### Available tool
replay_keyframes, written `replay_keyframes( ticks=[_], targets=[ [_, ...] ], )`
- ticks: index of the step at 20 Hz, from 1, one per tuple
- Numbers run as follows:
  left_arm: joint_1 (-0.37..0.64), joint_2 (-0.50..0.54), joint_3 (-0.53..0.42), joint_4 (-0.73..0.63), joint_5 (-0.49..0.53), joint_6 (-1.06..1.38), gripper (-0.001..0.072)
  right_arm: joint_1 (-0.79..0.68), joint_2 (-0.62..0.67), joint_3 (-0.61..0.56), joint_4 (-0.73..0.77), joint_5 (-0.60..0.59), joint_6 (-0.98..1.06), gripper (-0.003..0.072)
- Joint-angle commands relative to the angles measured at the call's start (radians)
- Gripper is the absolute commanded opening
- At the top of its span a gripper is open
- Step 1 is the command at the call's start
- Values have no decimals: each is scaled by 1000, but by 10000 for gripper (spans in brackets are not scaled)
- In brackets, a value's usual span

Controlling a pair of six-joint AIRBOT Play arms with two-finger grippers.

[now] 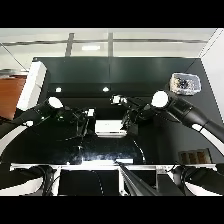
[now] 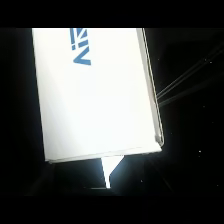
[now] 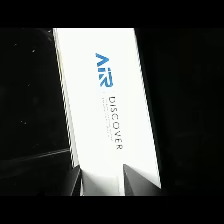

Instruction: Fold the box and place the chain.

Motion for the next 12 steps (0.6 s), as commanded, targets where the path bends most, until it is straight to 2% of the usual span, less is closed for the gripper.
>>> replay_keyframes(
  ticks=[1, 11, 12],
  targets=[
    [0, 0, 1, 0, -1, 2, 459, 1, -1, -4, -3, -29, 4, 237],
    [0, 0, 1, 0, 2, 0, 459, 49, -1, -23, -11, -48, 28, 239],
    [0, 0, 1, 0, 2, 0, 459, 49, 0, -22, -11, -48, 31, 289]
  ],
)
